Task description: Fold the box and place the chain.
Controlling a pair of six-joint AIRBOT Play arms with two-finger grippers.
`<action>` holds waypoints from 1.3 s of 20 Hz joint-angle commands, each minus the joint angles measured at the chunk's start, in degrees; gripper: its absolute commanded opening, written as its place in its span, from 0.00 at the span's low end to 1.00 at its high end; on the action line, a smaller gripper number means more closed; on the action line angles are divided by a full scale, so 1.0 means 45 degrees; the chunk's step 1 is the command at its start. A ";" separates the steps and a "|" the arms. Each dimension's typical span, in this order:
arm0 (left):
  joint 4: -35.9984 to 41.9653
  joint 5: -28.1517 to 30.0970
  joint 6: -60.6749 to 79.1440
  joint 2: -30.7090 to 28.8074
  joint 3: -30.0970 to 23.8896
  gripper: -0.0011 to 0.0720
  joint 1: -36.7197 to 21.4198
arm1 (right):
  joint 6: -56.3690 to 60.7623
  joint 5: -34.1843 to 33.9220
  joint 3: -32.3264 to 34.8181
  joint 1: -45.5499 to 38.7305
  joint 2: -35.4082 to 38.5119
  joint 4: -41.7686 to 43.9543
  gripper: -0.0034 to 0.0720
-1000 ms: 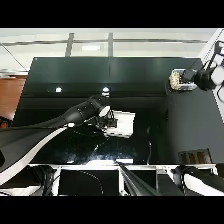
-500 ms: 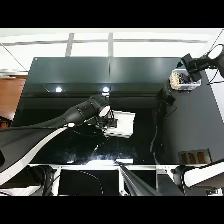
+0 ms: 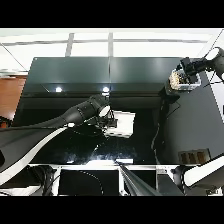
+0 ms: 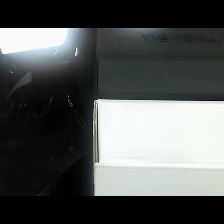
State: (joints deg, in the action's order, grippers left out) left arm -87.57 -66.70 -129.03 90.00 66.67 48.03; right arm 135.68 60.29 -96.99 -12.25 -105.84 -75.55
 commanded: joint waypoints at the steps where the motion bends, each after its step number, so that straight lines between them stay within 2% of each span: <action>1: -0.0005 -0.0005 0.0005 0.0000 0.0010 0.05 0.0005 | 0.0034 0.0053 -0.0019 -0.0019 -0.0194 0.0034 0.75; 12: -0.0005 0.0005 0.0005 0.0000 0.0010 0.05 0.0005 | -0.0529 -0.0563 -0.0019 0.0029 -0.0767 0.0272 0.74; 13: -0.0005 0.0005 0.0005 0.0000 0.0010 0.05 0.0005 | -0.1025 -0.0529 -0.0019 0.0010 -0.0767 0.0568 0.51; 14: -0.0005 0.0010 0.0005 0.0000 0.0010 0.05 0.0005 | -0.2089 -0.0549 -0.0029 -0.0044 -0.0748 0.1146 0.14; 15: -0.0005 0.0010 0.0005 0.0000 0.0010 0.05 0.0005 | -0.2929 -0.0544 -0.0029 -0.0092 -0.0719 0.1724 0.11; 21: -0.0005 0.0005 0.0000 0.0000 0.0010 0.05 0.0005 | -0.4755 0.0505 -0.0029 -0.0563 0.0554 0.2011 0.11; 26: 0.0000 0.0000 0.0005 0.0000 0.0010 0.05 0.0005 | -0.7422 0.0529 -0.0029 -0.1035 0.3045 0.2467 0.11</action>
State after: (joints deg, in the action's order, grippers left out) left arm -87.57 -66.70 -129.03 90.00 66.67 48.03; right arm 110.32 62.37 -97.06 -15.79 -97.89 -66.28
